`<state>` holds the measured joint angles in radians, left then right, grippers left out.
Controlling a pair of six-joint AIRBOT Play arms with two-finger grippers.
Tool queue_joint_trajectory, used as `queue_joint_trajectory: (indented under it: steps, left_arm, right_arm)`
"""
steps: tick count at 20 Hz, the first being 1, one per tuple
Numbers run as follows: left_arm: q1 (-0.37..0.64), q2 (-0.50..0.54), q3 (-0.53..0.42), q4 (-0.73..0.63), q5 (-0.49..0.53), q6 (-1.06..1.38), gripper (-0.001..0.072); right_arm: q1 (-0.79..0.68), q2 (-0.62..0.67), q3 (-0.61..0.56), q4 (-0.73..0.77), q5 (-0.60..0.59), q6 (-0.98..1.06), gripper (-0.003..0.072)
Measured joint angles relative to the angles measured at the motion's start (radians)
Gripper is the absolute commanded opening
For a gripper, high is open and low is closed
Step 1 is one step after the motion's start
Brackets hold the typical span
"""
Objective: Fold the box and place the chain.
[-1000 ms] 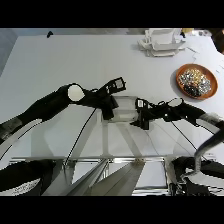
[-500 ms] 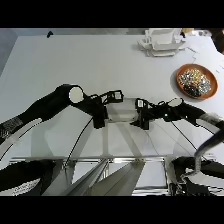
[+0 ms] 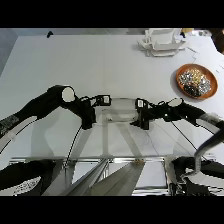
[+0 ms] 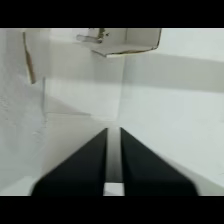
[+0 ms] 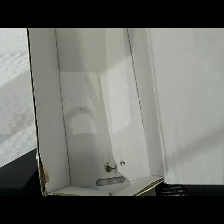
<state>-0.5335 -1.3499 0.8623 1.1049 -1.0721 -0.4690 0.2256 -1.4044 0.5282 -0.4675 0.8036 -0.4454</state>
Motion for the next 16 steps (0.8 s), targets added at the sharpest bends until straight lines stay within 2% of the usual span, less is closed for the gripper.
queue_joint_trajectory:
  steps: [2,3,9,16]
  left_arm:
    - [0.020,0.002,-0.003,-0.027,0.027,0.108,0.0442]
    - [0.026,0.002,-0.005,-0.043,0.046,0.166,0.0463]
    - [0.039,-0.024,-0.006,-0.099,0.116,0.432,0.0463]
    - [0.016,-0.062,-0.007,-0.118,0.190,0.502,0.0462]
  right_arm:
    - [0.000,0.000,0.000,0.000,0.000,0.000,0.0436]
    - [0.000,0.000,0.000,0.000,0.000,0.000,0.0436]
    - [0.000,0.000,0.000,0.000,0.000,0.000,0.0436]
    - [0.000,0.000,0.000,0.000,-0.001,0.000,0.0436]
